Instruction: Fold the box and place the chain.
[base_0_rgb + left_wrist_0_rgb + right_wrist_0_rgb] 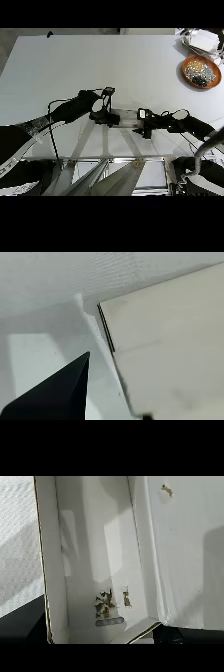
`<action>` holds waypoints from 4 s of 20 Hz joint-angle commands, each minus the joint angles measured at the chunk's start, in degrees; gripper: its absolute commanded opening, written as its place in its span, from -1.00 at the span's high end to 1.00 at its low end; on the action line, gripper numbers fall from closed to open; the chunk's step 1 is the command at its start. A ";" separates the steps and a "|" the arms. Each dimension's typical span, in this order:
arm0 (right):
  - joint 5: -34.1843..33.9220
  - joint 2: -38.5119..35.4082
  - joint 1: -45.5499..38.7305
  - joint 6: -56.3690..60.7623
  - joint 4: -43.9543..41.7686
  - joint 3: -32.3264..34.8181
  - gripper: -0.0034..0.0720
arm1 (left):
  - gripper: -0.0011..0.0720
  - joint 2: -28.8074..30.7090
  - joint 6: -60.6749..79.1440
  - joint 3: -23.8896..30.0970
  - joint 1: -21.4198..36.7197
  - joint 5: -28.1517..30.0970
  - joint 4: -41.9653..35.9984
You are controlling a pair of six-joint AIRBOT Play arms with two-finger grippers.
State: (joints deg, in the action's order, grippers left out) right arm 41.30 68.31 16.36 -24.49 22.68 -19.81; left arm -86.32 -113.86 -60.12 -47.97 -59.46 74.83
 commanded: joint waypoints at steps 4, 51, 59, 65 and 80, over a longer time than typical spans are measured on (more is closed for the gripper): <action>0.02 -0.04 0.00 0.00 0.00 0.02 -0.32 | 0.32 -1.44 -1.97 -0.72 -1.62 3.43 0.68; 0.02 -0.04 0.00 0.00 -0.02 0.02 -0.33 | 0.16 5.16 14.10 -1.18 4.63 -4.13 -5.57; 0.02 -0.04 0.00 0.00 -0.02 0.02 -0.32 | 0.23 -1.73 -2.84 -11.28 2.47 -14.71 0.33; 0.02 -0.04 0.00 0.00 -0.02 0.02 -0.32 | 0.23 -5.01 -10.12 -11.26 -0.48 -13.18 2.97; 0.02 -0.04 0.00 0.00 0.00 0.02 -0.32 | 0.96 -8.92 -13.90 -11.06 -3.54 -8.96 7.13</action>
State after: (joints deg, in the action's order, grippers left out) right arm 41.43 68.31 16.36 -24.40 22.68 -19.77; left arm -94.30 -127.42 -71.33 -51.05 -68.93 81.08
